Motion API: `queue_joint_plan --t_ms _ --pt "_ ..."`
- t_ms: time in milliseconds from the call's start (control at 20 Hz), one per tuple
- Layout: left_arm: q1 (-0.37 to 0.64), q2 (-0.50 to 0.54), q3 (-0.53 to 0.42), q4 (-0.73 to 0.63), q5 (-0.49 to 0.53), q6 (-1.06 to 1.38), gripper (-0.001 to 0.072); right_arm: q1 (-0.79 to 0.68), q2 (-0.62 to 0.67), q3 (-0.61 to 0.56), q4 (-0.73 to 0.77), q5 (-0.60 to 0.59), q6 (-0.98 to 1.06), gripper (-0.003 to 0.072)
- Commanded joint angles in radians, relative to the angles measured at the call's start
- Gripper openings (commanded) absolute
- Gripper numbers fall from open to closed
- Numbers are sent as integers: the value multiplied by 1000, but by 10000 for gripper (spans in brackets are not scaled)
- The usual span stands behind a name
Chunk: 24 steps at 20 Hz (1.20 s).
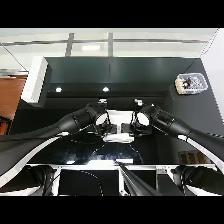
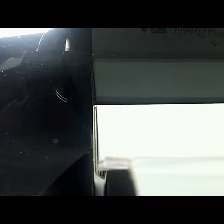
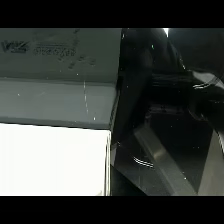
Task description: Fold the box and place the chain.
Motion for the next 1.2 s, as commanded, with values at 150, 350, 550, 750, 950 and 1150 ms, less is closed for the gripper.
queue_joint_plan --t_ms 150,350,550,750,950,1150 --pt "0 0 0 3 -3 2 24 -7 6 1 -5 -3 -5 346" --pt "0 0 0 3 -3 2 24 -43 114 2 0 -3 -88 344" --pt "1 0 0 3 -3 2 24 -106 334 2 -8 64 -176 344" --pt "0 0 0 3 -3 2 24 -238 555 2 -286 173 -206 344" --pt "0 0 0 3 -3 2 24 -403 580 -16 -791 180 -206 342" --pt "1 0 0 3 -3 2 24 -671 538 -82 -808 -225 -136 341"
